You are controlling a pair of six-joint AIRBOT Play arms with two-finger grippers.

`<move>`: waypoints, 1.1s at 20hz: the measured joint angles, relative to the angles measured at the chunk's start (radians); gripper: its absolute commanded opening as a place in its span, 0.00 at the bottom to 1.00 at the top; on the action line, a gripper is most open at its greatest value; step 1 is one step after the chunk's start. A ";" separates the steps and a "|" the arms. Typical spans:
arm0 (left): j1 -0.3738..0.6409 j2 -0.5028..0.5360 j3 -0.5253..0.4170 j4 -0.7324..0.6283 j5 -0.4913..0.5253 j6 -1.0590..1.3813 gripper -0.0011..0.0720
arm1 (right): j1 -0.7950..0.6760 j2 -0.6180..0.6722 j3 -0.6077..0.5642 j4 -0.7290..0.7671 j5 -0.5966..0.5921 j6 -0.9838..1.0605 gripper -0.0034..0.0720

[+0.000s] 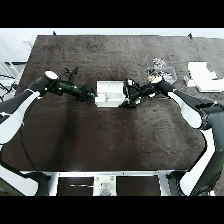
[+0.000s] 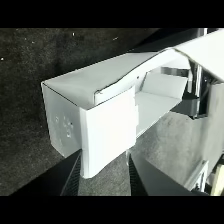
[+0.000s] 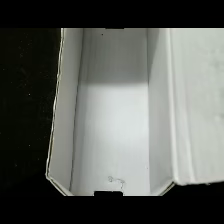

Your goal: Fold the box and place the chain.

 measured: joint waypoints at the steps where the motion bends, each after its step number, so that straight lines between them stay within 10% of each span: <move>1: -0.008 0.000 0.009 0.019 0.004 -0.023 0.51 | 0.000 0.000 0.000 0.000 0.000 0.000 0.74; 22: -0.189 0.000 0.175 0.456 0.055 -0.553 0.51 | 0.000 0.000 0.000 0.000 0.000 0.000 0.74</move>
